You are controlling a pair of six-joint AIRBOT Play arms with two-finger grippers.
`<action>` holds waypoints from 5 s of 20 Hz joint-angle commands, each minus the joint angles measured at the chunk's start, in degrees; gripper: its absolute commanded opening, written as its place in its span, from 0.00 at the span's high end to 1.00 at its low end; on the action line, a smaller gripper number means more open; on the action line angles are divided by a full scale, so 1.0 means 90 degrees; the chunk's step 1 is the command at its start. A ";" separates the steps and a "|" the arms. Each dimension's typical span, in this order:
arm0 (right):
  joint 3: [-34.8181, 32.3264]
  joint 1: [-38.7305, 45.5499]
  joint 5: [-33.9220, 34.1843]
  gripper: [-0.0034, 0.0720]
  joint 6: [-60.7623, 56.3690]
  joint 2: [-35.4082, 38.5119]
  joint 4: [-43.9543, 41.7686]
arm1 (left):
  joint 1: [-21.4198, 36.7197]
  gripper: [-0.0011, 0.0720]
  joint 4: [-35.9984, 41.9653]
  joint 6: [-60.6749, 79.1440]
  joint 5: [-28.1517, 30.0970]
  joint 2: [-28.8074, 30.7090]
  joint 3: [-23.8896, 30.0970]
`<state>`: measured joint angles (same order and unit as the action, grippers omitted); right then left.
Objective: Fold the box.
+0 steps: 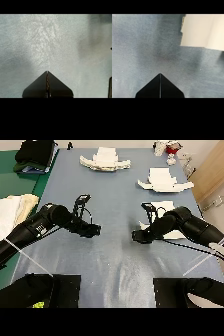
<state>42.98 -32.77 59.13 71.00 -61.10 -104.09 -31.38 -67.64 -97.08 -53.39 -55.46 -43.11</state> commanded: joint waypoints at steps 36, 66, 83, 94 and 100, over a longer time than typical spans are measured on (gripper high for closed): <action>0.4454 0.7550 0.3730 0.96 0.4665 -0.4121 -0.1151 | 0.0000 0.97 0.0661 0.0010 0.0488 0.0007 0.0002; 0.0289 0.2557 0.1003 0.85 0.2526 -0.0916 -0.2324 | -0.0007 0.96 0.0828 0.0690 -0.0663 0.0007 -0.0010; -0.2409 0.1564 -0.1047 0.96 0.3432 0.1841 -0.2392 | 0.1115 0.35 0.1984 0.2596 -0.0741 -0.0498 -0.0010; -0.2409 0.1564 -0.1013 0.96 0.3432 0.1838 -0.2390 | 0.2174 0.35 0.4197 0.5792 -0.0814 -0.3286 -0.0797; -0.2409 0.1566 -0.0998 0.96 0.3429 0.1834 -0.2358 | 0.2164 0.41 0.4376 0.6513 -0.2550 -0.4109 -0.1603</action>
<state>21.32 -18.63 50.02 101.89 -44.60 -125.58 -12.05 -29.28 -42.65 -68.58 -89.34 -54.89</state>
